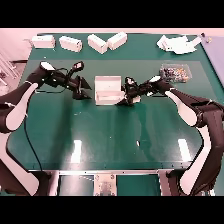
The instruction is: Fold the box and place the chain.
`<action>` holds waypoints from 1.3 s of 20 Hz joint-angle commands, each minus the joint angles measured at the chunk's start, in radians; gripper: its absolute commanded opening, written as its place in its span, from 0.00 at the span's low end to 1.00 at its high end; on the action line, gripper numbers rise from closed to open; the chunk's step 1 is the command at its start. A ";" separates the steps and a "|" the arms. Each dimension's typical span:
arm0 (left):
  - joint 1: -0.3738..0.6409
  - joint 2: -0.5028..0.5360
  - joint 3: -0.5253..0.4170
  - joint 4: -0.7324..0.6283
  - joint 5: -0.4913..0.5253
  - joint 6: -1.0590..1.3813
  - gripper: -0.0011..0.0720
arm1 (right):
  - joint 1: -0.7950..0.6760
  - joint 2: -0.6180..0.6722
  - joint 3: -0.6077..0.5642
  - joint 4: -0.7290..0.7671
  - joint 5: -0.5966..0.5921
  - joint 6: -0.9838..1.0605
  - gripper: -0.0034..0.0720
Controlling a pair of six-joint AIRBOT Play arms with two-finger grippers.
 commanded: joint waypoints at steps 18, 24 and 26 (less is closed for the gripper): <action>-0.008 -0.104 -0.006 -0.138 -0.055 0.167 1.00 | 0.000 0.001 0.000 0.000 0.000 0.000 0.79; -0.008 -0.142 -0.006 -0.167 -0.075 0.175 1.00 | 0.000 0.001 0.000 0.000 0.000 0.000 0.79; -0.008 -0.143 -0.006 -0.169 -0.075 0.175 1.00 | 0.000 0.001 0.000 0.000 0.000 0.000 0.79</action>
